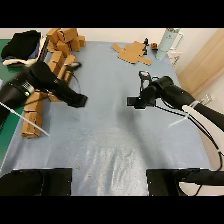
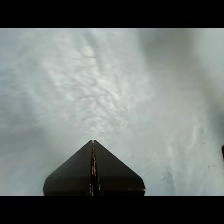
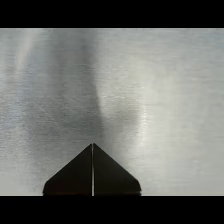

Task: Fold the box.

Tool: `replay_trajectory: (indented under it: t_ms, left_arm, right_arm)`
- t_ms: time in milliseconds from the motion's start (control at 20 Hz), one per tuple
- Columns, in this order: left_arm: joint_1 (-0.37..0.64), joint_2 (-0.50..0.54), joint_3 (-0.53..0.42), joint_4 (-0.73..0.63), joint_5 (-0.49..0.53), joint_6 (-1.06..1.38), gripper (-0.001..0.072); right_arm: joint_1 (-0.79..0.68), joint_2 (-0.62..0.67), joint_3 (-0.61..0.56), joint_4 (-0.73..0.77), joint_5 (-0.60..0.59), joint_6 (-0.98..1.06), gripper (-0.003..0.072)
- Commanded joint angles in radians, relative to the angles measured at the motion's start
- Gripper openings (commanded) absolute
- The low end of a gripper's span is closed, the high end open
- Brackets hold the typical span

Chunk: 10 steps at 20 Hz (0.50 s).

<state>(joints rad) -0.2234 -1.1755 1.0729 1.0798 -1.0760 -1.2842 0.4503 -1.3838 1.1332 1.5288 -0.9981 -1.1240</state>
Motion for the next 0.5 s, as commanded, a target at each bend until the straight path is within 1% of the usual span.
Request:
replay_trajectory:
  t_ms: [0, 150, 450]
  left_arm:
    - [-0.139, 0.001, -0.081, -0.006, 0.135, -0.034, 0.0013]
    - [-0.171, 0.002, -0.084, -0.007, 0.126, -0.034, 0.0013]
    - [-0.172, 0.002, -0.084, -0.009, 0.126, -0.034, 0.0013]
  right_arm:
    - [-0.008, -0.075, 0.069, 0.085, -0.054, -0.047, 0.0012]
    - [-0.008, -0.075, 0.069, 0.084, -0.057, -0.047, 0.0012]
    - [-0.008, -0.075, 0.069, 0.084, -0.057, -0.047, 0.0013]
